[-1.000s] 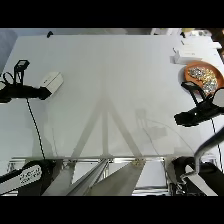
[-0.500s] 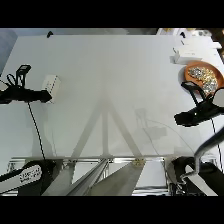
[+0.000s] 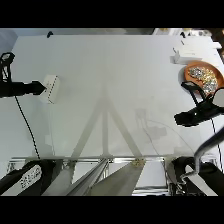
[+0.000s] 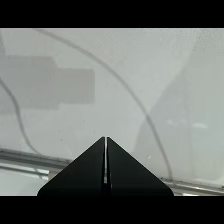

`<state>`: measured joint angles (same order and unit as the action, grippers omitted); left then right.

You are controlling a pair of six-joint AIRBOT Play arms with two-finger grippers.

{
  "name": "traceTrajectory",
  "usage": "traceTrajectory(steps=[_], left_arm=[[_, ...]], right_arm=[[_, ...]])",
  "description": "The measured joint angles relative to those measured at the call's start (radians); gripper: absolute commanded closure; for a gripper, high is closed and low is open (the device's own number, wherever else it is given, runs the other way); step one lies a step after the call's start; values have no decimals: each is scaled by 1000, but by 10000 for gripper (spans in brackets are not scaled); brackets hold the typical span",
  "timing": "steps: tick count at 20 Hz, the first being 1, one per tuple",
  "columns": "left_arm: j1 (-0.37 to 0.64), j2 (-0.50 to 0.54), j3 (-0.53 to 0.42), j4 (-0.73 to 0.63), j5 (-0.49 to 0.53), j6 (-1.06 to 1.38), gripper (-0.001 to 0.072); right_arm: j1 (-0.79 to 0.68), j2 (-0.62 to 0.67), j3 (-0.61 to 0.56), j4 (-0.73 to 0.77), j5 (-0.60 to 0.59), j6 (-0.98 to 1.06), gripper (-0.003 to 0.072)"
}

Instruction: Fold the box and place the chain.

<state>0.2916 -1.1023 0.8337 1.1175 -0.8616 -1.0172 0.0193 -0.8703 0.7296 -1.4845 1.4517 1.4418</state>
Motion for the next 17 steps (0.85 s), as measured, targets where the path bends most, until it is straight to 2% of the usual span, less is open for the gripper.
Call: traceTrajectory(steps=[6, 17], left_arm=[[0, 39, 0, -8, -9, 0, 10], [0, 39, 0, 24, 31, 24, 10]], right_arm=[[0, 0, 0, 0, 0, 0, 669], [0, 0, 0, 0, 0, 0, 669]])
